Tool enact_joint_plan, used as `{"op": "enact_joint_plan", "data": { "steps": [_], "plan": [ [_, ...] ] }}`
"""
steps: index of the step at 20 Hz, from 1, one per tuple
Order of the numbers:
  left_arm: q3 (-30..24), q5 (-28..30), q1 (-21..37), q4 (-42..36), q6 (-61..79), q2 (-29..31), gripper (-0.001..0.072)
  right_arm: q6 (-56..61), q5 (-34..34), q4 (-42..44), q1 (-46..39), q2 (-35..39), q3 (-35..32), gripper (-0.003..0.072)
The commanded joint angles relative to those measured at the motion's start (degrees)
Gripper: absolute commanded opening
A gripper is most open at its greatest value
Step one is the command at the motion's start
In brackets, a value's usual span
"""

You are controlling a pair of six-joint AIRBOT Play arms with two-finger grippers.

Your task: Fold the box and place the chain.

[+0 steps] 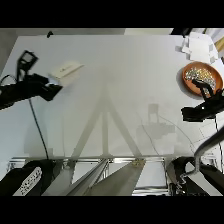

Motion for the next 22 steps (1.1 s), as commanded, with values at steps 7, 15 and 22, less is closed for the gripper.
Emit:
{"op": "enact_joint_plan", "data": {
  "steps": [7, 15, 22],
  "plan": [
    [-8.76, 0.35, 20.2, 8.59, -5.6, -1.38, 0.0001, -2.91, -3.43, 0.83, -0.04, -0.04, -0.02, 0.0011],
    [-14.8, -2.1, 20.17, 15.43, -5.81, -3.06, 0.0009, -3.04, -4.59, 1.84, -0.04, -0.04, -0.02, 0.0011],
    [-14.8, -3.3, 20.15, 17.25, -9.92, -2.99, 0.0541, -3.06, -4.7, 2.01, -0.04, -0.04, -0.02, 0.0011]
  ]
}}
